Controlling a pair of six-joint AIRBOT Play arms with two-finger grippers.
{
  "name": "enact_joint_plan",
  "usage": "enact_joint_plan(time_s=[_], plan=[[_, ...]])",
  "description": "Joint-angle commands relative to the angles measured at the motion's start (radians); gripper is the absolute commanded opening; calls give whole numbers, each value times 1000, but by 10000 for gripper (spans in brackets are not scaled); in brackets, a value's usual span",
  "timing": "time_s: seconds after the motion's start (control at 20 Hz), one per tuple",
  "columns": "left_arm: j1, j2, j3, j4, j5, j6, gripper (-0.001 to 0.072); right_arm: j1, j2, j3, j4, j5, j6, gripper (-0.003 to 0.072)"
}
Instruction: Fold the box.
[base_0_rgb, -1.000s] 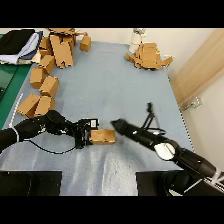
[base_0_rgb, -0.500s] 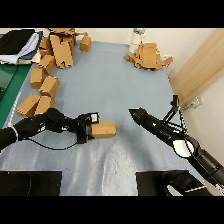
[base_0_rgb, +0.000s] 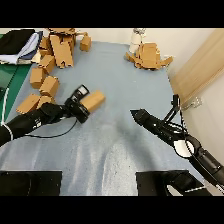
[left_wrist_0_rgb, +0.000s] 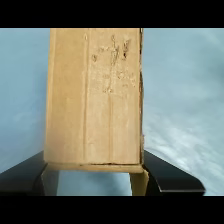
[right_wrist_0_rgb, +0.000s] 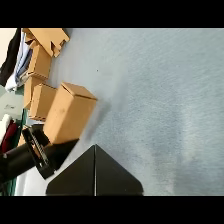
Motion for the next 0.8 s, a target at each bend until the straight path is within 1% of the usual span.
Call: enact_joint_plan(time_s=[0.0,0.15,0.3,0.45,0.6,0.75], plan=[[97,-7,2,1,94,-165,532,-1,1,1,-8,1,0,4],[214,-52,2,1,96,-217,532,-1,1,1,-8,2,0,4],[294,-106,21,1,88,-245,532,-1,1,1,-8,3,0,4],[314,-164,92,1,84,-268,532,0,1,1,-8,3,0,4],[314,-233,193,-14,85,-271,531,0,1,1,-8,3,0,4],[315,-289,257,-14,95,-300,531,-1,1,1,-8,3,0,4]])
